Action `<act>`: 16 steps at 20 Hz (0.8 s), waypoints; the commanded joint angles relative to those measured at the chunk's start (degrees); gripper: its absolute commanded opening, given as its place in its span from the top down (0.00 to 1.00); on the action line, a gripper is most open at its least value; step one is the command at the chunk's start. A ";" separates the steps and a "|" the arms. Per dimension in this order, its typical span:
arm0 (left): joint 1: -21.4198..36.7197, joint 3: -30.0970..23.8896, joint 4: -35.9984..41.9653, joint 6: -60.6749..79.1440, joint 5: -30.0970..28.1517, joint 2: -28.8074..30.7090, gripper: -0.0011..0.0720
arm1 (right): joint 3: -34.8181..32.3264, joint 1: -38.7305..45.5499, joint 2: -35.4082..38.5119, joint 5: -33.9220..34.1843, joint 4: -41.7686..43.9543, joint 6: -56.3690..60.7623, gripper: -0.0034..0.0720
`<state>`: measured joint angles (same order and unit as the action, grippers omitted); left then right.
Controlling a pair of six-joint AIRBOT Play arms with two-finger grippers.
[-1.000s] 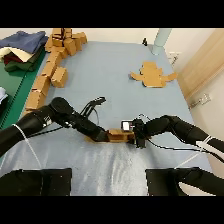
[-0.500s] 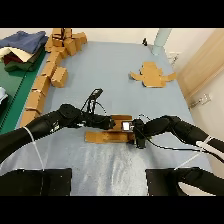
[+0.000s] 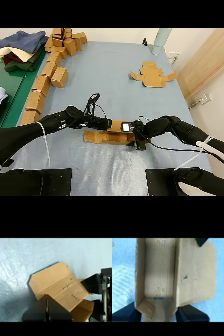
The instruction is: Fold the box.
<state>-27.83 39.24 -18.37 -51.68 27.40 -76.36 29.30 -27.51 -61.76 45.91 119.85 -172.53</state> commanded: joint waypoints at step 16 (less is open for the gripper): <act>4.52 -6.58 -10.99 2.78 14.05 29.79 0.97 | 0.02 0.00 0.04 -0.15 -0.09 0.02 0.29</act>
<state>-22.37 36.01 -27.66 -51.00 40.53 -55.57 29.28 -27.53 -61.76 45.87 119.77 -172.53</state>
